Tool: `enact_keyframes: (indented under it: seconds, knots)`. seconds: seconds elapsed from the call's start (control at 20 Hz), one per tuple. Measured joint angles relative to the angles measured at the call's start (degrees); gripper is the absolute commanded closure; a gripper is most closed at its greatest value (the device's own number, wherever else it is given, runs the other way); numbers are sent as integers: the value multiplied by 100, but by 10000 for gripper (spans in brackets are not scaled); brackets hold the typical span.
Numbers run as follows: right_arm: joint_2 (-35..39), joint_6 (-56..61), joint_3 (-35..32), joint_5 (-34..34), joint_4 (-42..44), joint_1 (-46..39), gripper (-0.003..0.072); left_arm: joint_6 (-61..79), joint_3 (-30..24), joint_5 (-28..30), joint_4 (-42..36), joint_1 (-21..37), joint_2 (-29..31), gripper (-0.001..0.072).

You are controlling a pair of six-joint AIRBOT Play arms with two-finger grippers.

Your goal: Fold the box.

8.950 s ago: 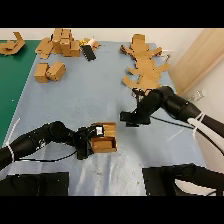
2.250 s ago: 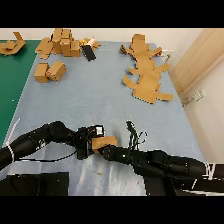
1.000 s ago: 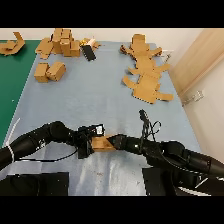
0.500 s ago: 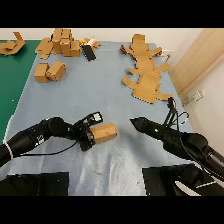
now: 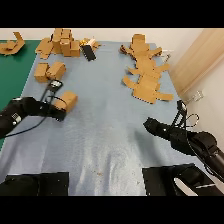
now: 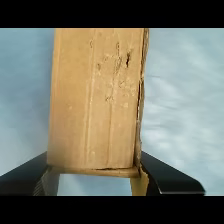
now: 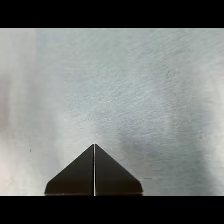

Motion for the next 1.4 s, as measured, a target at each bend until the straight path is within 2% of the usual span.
enact_keyframes:
  seconds: [0.15,0.4,0.65,0.75,1.05,1.4]
  knots:
    - [4,-2,2,-52,-127,-35,683,-236,332,37,251,968,-332,196]
    - [4,-2,0,-4,-212,-57,682,-372,1117,94,369,1626,-1300,195]
    - [4,0,2,68,-247,-57,682,-485,2065,125,328,1764,-2371,193]
    - [4,0,2,76,-262,-57,682,-529,2356,140,249,1779,-2660,6]
    - [7,0,0,85,-321,-57,682,-557,2715,262,162,1803,-2988,5]
    - [4,0,0,85,-352,-57,682,-560,3145,-721,173,1840,-3016,5]
